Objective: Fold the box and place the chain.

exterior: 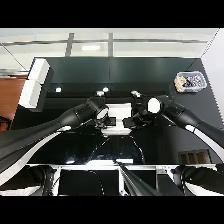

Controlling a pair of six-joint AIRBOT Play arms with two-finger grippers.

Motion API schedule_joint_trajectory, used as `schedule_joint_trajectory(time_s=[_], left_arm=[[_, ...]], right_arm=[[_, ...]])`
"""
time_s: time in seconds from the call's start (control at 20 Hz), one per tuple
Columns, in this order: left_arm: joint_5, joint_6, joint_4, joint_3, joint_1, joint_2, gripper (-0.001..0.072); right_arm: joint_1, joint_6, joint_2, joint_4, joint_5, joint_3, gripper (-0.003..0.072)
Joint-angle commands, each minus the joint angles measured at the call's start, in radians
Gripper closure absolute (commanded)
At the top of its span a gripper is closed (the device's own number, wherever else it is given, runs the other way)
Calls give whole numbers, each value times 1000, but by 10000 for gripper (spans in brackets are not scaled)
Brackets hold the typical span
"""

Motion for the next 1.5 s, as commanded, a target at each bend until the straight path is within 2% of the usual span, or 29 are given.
schedule_joint_trajectory(time_s=[0.0,0.45,0.5,0.55,0.6,0.65,0.75,1.1,1.15,1.45], left_arm=[[7,2,-9,0,-1,0,680],[7,2,-9,0,-1,0,681],[7,2,-9,0,-1,0,681],[7,2,-9,0,-1,0,680],[7,2,-9,0,-1,0,680],[7,2,-9,0,-1,0,680],[7,2,-9,0,-1,0,681],[6,2,-9,0,-1,0,681],[6,2,-9,0,-1,0,680],[5,2,-9,0,-1,0,681]], right_arm=[[24,77,-12,-35,13,27,632],[34,76,-12,-21,-7,27,630],[34,76,-12,-20,-8,27,610],[34,76,-12,-22,-8,27,460],[34,76,-12,-28,-8,27,418],[34,76,-12,-40,-6,27,415],[34,67,-12,-61,0,27,142],[34,183,-23,-158,27,27,153],[34,186,-24,-162,32,27,214],[48,244,-37,-213,71,29,214]])
